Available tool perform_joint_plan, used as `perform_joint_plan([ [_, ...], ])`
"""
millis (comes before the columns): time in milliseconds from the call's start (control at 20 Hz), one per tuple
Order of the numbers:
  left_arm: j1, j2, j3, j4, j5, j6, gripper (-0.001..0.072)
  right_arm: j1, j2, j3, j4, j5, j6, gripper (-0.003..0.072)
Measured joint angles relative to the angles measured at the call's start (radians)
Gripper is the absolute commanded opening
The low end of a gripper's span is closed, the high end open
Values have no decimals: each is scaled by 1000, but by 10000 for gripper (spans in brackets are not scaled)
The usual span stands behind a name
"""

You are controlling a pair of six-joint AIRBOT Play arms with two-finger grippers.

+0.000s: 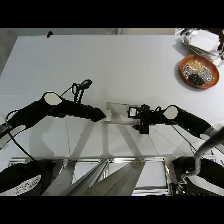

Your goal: Fold the box and place the chain.

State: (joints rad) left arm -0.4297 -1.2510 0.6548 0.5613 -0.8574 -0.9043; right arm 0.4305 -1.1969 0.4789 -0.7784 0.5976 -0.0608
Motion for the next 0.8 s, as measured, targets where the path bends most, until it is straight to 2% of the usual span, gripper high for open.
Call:
perform_joint_plan([
  [100, -10, 0, 0, 0, 16, -10, 404, 0, 0, 0, 0, 0, 0, 414],
  [200, -29, 0, 0, 11, 41, -38, 537, 0, 0, 0, 0, 0, 0, 414],
  [450, -89, 0, 14, 121, 86, -176, 536, 0, 0, 0, 0, 0, 0, 414],
  [800, -151, -18, 79, 199, 113, -304, 535, 0, 0, 0, 0, 0, 0, 414],
])
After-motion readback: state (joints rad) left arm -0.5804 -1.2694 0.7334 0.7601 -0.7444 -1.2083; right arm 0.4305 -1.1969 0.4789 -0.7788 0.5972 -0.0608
